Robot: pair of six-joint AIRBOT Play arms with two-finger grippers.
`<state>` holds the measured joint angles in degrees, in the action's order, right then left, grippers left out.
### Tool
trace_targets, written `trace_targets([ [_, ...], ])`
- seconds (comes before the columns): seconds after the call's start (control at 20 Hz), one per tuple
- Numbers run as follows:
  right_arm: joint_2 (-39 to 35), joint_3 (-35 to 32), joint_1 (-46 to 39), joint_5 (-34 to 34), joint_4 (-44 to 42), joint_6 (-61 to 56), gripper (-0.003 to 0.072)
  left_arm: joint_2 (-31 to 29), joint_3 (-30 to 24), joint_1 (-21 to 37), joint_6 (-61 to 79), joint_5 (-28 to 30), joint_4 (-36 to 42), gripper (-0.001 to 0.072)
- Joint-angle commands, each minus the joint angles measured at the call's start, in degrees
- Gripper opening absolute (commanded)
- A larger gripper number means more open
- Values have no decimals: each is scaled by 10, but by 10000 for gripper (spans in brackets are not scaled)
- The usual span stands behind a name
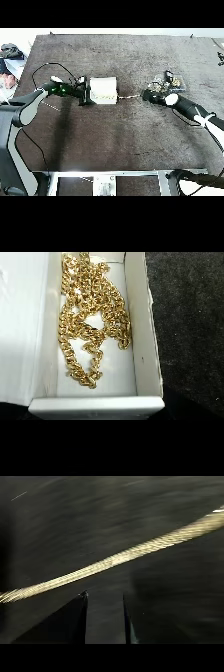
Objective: Fold the box and place the chain.
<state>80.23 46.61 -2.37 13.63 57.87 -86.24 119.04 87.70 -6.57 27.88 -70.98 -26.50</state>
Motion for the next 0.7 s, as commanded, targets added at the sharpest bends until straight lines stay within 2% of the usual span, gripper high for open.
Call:
trace_targets([
  [0.0, 1, -16, -57, -53, -16, -13, 292, 0, 0, 0, 0, 0, 0, 461],
  [0.15, 33, -7, -67, -74, -43, -13, 292, 0, 0, 0, 0, 0, 0, 461],
  [0.45, 128, 86, -40, -63, -57, -13, 290, 0, 0, 0, 0, 0, 0, 461],
  [0.55, 152, 110, -35, -51, -74, -13, 264, 0, 0, 0, 0, 0, 0, 461],
  [0.65, 149, 113, -32, -41, -81, -12, -13, 0, 0, 0, 0, 0, 0, 461],
])
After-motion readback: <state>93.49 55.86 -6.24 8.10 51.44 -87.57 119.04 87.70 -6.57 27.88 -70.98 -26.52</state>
